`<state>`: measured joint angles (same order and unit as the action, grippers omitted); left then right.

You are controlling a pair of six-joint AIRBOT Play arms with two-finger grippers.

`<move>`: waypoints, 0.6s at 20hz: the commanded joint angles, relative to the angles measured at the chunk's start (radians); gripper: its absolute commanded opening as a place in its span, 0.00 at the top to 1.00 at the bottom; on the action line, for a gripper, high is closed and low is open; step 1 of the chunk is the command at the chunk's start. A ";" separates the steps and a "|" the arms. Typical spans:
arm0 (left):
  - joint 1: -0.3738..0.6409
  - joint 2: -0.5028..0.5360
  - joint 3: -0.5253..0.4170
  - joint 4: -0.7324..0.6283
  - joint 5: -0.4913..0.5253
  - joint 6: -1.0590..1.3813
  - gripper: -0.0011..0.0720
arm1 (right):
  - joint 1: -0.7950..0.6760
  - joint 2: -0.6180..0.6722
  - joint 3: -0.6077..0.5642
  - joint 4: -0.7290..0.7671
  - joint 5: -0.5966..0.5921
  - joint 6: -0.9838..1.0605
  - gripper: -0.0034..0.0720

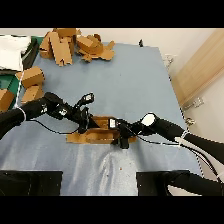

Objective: Fold the box.

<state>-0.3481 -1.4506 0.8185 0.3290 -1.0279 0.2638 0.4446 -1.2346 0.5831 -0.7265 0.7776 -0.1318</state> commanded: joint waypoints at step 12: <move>0.125 0.008 0.040 -0.036 -0.040 -0.503 0.16 | 0.000 0.000 -0.001 0.001 0.002 0.000 0.41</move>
<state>-0.2745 -1.4490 0.8410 0.3019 -0.9962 -0.0750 0.4446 -1.2346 0.5827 -0.7258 0.7780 -0.1318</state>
